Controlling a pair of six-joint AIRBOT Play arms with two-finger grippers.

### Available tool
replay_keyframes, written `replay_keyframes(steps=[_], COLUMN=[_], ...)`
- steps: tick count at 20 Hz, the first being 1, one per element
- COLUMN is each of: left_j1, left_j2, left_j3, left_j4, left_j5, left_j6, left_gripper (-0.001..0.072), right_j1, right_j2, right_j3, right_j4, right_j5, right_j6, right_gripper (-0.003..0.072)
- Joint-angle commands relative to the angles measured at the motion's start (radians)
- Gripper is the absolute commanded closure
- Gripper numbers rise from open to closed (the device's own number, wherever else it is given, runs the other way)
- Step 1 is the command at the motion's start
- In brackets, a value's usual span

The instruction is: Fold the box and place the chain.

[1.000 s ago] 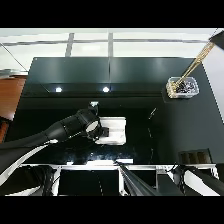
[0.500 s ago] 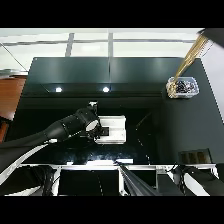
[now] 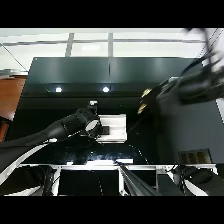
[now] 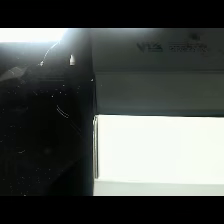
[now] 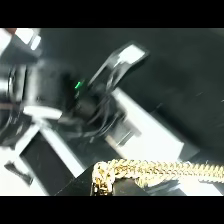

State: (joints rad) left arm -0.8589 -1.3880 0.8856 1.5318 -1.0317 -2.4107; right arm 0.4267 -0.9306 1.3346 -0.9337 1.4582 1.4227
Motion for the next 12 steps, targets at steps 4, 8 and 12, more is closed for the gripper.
replay_keyframes(steps=[4, 8, 12], left_j1=[0.0, 0.001, 0.001], left_j2=[0.0, -0.009, -0.017], left_j3=[0.001, 0.001, 0.001], left_j4=[0.002, 0.002, 0.002], left_j5=[-0.01, -0.009, -0.008], left_j6=[0.006, 0.006, 0.006], left_gripper=[0.0679, 0.0679, 0.068], right_j1=[0.179, 0.186, 0.187], right_j2=[-0.003, -0.003, -0.023], right_j3=[-0.2, -0.273, -0.348], right_j4=[0.024, 0.027, 0.048], right_j5=[-0.137, -0.188, -0.238], right_j6=[0.024, 0.035, 0.037], right_gripper=[0.0665, 0.0665, 0.0664])
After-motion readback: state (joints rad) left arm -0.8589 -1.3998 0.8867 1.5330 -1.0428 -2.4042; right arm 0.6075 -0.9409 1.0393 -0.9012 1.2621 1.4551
